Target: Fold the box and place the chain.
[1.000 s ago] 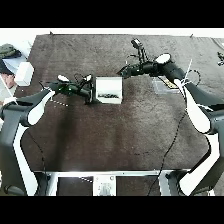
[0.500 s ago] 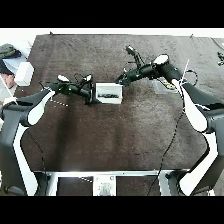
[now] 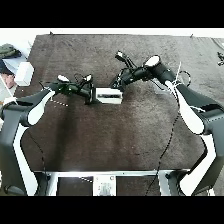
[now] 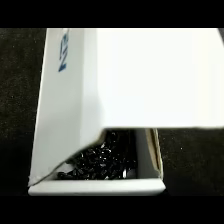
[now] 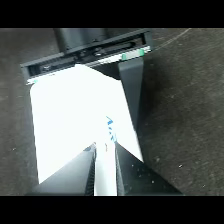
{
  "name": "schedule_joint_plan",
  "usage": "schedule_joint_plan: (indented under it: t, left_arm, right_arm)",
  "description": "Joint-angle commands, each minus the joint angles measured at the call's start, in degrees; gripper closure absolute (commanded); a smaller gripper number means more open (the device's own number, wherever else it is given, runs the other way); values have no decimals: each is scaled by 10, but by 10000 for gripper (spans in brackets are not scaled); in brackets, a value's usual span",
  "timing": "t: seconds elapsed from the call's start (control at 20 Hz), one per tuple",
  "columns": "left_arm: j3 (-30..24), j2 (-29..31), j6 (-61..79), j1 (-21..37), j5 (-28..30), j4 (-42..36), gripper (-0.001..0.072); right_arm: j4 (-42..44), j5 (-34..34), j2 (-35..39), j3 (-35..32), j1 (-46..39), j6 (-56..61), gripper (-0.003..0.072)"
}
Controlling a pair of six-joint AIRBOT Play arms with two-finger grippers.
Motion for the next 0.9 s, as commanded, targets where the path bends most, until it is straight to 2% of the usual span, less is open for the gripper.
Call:
schedule_joint_plan:
  t: [0.0, 0.6, 0.65, 0.7, 0.85]
  left_arm:
    - [0, 0, 0, 0, 0, 0, 306]
    - [0, 0, 0, 1, 0, 0, 305]
    - [0, 0, 0, 0, 0, 0, 306]
    - [0, 0, 0, 0, 0, 0, 305]
    - [0, 0, 0, 1, 0, 0, 305]
  right_arm:
    - [-7, 18, 6, 0, 4, -14, 503]
    - [-50, 11, 16, 0, 4, -19, 517]
    - [-50, 12, 16, 0, 4, -19, 499]
    - [-50, 15, 16, 0, 4, -19, 429]
    - [-52, 21, 16, 0, 4, -27, 413]
